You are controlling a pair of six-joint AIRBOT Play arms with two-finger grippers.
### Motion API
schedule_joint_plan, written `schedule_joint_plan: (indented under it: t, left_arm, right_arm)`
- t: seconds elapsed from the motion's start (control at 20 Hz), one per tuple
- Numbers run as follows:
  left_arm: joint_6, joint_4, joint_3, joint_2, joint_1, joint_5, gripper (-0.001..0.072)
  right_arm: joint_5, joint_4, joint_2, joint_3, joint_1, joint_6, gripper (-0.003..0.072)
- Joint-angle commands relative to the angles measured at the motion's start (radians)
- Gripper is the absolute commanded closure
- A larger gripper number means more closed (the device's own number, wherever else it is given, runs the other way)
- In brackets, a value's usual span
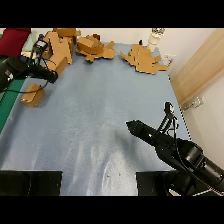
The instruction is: Fold the box.
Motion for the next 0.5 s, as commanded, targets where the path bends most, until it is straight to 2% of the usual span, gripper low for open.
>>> schedule_joint_plan:
  t: [0.0, 0.1, 0.3, 0.35, 0.45]
  left_arm:
    - [-0.046, 0.013, 0.177, -0.162, 0.079, -0.003, 0.0135]
    - [-0.046, 0.044, 0.217, -0.217, 0.120, -0.016, 0.0135]
    - [-0.046, 0.061, 0.224, -0.254, 0.200, -0.017, 0.0128]
    - [-0.046, 0.061, 0.224, -0.253, 0.208, -0.018, 0.0037]
    - [-0.046, 0.060, 0.224, -0.253, 0.215, -0.026, 0.0017]
  right_arm:
    - [0.000, -0.024, 0.001, 0.001, 0.000, 0.035, 0.0683]
    - [-0.001, -0.071, 0.001, 0.001, 0.000, 0.078, 0.0683]
    - [-0.025, -0.153, 0.000, 0.001, 0.000, 0.143, 0.0683]
    - [-0.029, -0.163, 0.000, 0.001, 0.000, 0.147, 0.0683]
    - [-0.031, -0.182, -0.001, 0.001, 0.000, 0.161, 0.0682]
